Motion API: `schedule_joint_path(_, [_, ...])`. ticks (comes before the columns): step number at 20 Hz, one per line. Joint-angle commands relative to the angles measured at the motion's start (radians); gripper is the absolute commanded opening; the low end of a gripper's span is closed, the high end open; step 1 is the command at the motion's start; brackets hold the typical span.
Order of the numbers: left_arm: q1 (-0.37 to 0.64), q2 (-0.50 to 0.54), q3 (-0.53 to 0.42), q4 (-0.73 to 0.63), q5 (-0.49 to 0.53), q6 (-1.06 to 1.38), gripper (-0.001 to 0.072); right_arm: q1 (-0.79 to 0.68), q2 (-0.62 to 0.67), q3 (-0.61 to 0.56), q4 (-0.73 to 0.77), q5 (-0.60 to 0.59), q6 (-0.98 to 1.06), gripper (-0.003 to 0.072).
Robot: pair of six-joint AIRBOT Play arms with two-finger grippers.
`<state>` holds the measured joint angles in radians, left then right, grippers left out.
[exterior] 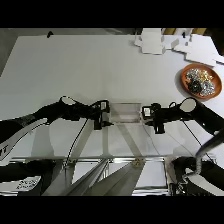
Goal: Fold the box and place the chain.
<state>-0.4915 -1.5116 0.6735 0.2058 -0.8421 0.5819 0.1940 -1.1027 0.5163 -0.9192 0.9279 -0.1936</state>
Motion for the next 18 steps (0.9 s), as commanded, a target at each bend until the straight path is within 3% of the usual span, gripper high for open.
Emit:
schedule_joint_path(1, [-0.001,0.0,0.0,0.0,0.0,0.0,0.0343,0.0,0.0,-0.005,0.001,-0.008,0.0,0.02])
schedule_joint_path(8, [-0.001,0.0,0.0,0.0,0.0,0.0,0.0343,0.042,-0.001,-0.005,0.079,-0.045,-0.045,0.0197])
schedule_joint_path(14, [-0.001,0.0,0.0,0.0,0.0,0.0,0.0343,0.043,-0.001,-0.005,0.053,-0.077,-0.042,0.0196])
schedule_joint_path(16, [-0.001,0.0,0.0,0.0,0.0,0.0,0.0343,0.043,-0.001,-0.005,0.063,-0.077,-0.039,0.0113])
schedule_joint_path(18, [-0.001,0.0,0.0,0.0,0.0,0.0,0.0343,0.043,-0.001,-0.005,0.097,-0.077,-0.04,0.0099])
